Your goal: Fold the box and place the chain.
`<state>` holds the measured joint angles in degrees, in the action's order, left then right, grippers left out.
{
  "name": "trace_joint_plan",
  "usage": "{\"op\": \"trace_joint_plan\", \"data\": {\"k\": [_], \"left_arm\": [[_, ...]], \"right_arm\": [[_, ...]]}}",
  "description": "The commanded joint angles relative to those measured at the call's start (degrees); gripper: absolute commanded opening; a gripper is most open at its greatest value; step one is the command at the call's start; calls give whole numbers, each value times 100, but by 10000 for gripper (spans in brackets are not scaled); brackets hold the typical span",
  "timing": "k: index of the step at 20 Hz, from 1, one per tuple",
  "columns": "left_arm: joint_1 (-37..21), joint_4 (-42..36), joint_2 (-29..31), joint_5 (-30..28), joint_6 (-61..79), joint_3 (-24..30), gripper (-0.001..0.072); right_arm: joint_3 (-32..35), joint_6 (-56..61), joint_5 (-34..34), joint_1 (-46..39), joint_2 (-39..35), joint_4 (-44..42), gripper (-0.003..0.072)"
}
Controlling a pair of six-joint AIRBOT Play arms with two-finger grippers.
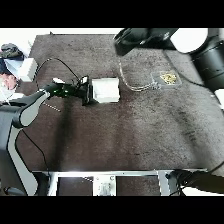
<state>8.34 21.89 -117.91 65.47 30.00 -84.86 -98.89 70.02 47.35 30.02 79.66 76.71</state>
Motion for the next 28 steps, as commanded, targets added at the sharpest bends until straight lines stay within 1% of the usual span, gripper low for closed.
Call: {"op": "trace_joint_plan", "data": {"k": [1,5,6,9,10,11,12,13,14,17,19,21,24,26,28], "left_arm": [[2,0,-2,-2,2,0,326],[2,0,-2,-4,2,0,325],[2,0,-2,-4,2,0,326],[2,0,-2,-2,2,0,325],[2,0,-2,-2,2,0,325],[2,0,-2,-4,2,0,326],[2,0,-2,-2,2,0,326],[2,0,-2,-4,2,0,326],[2,0,-2,-2,2,0,326],[2,0,-2,-2,2,0,326],[2,0,-2,0,2,0,326],[2,0,-2,-2,2,0,326],[2,0,-2,-2,2,0,326],[2,0,-2,0,2,0,325],[2,0,-2,-2,2,0,326]], "right_arm": [[295,0,63,249,387,-267,12],[820,4,-24,286,745,-304,12],[1023,4,-173,271,822,-302,12],[1515,7,-1038,245,999,-192,13],[1580,13,-1202,219,1016,-177,42],[1600,26,-1244,164,1019,-162,290],[1598,26,-1239,103,1010,-153,384],[1598,31,-1196,2,997,-153,267],[1598,81,-1102,-122,977,-151,253],[1641,450,-492,-793,962,-153,253],[1882,787,-387,-1384,957,-155,253],[2271,1099,-588,-1965,960,-153,254],[2896,1749,-1226,-2680,973,-157,254],[3176,1958,-1716,-2949,1043,-306,254],[3233,1963,-1906,-3036,1187,-494,255]]}}
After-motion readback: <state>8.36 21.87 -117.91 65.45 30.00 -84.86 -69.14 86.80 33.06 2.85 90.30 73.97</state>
